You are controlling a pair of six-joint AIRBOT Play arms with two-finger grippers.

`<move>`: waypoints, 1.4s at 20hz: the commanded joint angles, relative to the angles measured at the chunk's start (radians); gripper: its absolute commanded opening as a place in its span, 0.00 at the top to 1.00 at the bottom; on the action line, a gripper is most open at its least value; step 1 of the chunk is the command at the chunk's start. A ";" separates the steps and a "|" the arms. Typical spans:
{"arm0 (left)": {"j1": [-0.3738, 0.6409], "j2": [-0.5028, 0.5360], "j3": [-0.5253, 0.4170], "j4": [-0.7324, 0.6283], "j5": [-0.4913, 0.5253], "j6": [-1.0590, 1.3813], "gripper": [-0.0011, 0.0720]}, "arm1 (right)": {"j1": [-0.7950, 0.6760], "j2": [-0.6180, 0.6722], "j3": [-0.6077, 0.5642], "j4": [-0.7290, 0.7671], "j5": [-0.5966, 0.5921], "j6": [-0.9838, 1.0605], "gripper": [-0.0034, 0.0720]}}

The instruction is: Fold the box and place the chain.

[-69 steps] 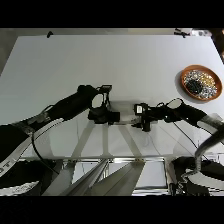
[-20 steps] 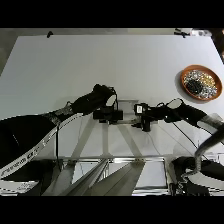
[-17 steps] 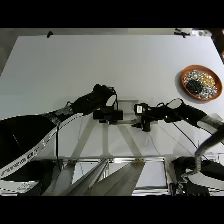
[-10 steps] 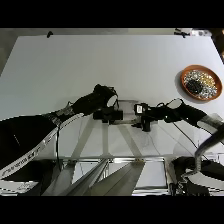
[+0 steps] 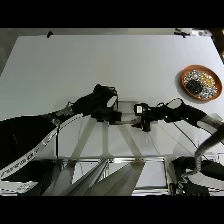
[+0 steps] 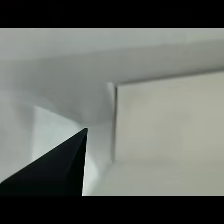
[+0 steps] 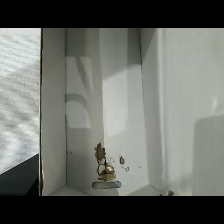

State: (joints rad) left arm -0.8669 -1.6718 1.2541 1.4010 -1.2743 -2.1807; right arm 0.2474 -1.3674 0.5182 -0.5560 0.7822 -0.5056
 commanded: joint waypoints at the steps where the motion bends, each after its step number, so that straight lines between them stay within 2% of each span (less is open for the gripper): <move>1: 0.023 0.059 0.003 0.002 0.005 0.092 0.45 | 0.001 0.000 0.000 0.003 -0.001 0.004 0.41; 6: 0.087 0.157 0.001 -0.026 0.006 0.161 0.45 | 0.001 0.000 0.000 0.003 0.000 0.004 0.41; 9: 0.134 0.228 0.000 -0.057 -0.006 0.357 0.45 | 0.001 0.000 0.000 0.004 0.000 0.004 0.41; 11: 0.175 0.292 -0.027 -0.118 -0.022 0.604 0.45 | 0.001 0.000 0.000 0.003 0.000 0.004 0.41; 13: 0.229 0.378 -0.122 -0.196 0.013 0.975 0.44 | 0.001 0.000 0.000 0.003 0.000 0.004 0.41; 15: 0.290 0.482 -0.283 -0.282 0.111 1.426 0.17 | 0.001 0.000 0.000 0.003 -0.001 0.004 0.41; 16: 0.319 0.529 -0.373 -0.341 0.191 1.637 0.10 | 0.001 0.000 0.000 0.003 0.000 0.004 0.41; 17: 0.349 0.566 -0.465 -0.423 0.280 1.857 0.09 | 0.001 0.000 0.000 0.003 -0.001 0.004 0.41; 18: 0.375 0.581 -0.541 -0.510 0.338 2.067 0.04 | 0.001 0.000 0.000 0.003 0.000 0.004 0.41; 20: 0.410 0.560 -0.628 -0.613 0.360 2.385 0.04 | 0.001 0.000 0.000 0.003 0.000 0.004 0.41; 21: 0.418 0.532 -0.643 -0.627 0.359 2.462 0.04 | 0.001 0.000 0.000 0.003 -0.001 0.004 0.41; 25: 0.420 0.381 -0.645 -0.719 0.407 2.539 0.03 | 0.001 0.000 0.000 0.003 -0.001 0.004 0.41; 28: 0.417 0.323 -0.644 -0.793 0.449 2.650 0.02 | 0.001 0.000 0.000 0.003 -0.001 0.004 0.41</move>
State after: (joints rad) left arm -0.4545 -1.2911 0.6228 0.7055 -0.8768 0.2977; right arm 0.2474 -1.3674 0.5182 -0.5529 0.7815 -0.5022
